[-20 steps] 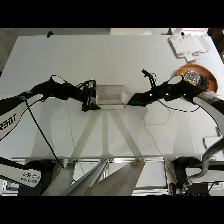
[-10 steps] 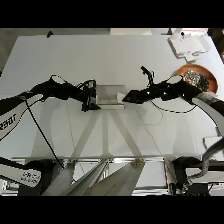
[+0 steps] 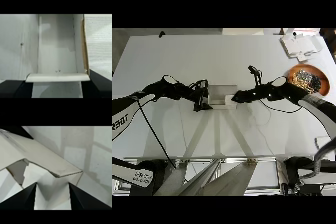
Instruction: Fold the box and place the chain.
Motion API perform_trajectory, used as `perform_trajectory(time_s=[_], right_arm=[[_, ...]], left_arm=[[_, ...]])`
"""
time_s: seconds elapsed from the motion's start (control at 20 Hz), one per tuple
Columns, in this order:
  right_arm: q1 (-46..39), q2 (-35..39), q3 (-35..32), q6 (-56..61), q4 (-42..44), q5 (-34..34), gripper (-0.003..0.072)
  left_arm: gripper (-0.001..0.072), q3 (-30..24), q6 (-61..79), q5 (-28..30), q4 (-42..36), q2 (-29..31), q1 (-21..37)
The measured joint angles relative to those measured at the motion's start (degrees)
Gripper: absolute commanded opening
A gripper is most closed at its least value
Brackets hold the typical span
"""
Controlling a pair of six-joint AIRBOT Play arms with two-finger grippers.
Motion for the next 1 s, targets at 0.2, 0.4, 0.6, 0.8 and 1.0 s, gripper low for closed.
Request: perform_trajectory(time_s=[0.2,0.4,0.6,0.8,1.0], right_arm=[[1.4,0.0,0.0,5.3,-6.3,-3.8,0.0433],[2.1,1.2,0.1,7.1,-9.0,-5.6,0.0422],[3.1,3.6,0.3,11.8,-12.7,-6.6,0.0419],[6.6,4.7,1.3,21.4,-23.5,-6.5,0.0408],[10.6,5.0,2.8,32.9,-34.9,-7.0,0.0390]], left_arm=[[0.0376,0.0,-0.1,0.0,-0.1,0.0,0.0],[0.0376,0.0,0.0,0.0,-0.1,0.0,0.0],[0.0376,0.0,0.0,0.0,0.0,0.0,0.0],[0.0376,0.0,0.0,0.0,0.0,0.0,0.0],[0.0376,0.0,0.0,0.0,0.0,0.0,0.0]])
